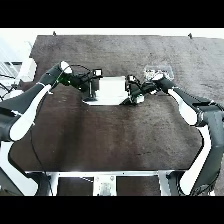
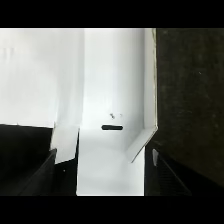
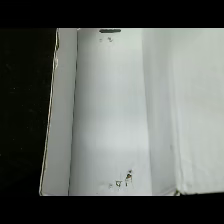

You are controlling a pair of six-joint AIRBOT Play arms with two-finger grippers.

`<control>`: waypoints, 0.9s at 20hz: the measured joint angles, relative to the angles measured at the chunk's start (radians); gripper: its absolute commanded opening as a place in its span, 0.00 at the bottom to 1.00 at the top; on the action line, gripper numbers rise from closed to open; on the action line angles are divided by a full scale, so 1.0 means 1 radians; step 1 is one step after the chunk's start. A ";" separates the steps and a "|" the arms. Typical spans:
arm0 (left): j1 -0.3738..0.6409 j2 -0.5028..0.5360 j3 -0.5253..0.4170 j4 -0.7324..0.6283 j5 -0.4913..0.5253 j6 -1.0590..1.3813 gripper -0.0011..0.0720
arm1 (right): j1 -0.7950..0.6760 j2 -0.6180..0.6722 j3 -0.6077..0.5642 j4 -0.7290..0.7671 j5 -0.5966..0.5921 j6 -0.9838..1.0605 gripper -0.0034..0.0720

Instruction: Fold the box and place the chain.

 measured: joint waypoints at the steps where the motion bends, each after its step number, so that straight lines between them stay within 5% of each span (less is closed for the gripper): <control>1: 0.000 0.000 -0.001 0.000 0.010 -0.001 0.96 | 0.000 0.000 0.000 0.000 0.000 0.000 0.78; 13: 0.002 0.000 -0.005 -0.024 0.068 0.006 0.96 | 0.000 0.000 0.000 -0.002 0.003 -0.002 0.78; 18: 0.002 0.001 -0.008 -0.027 0.018 0.023 0.96 | 0.000 0.000 0.000 -0.001 0.002 -0.001 0.78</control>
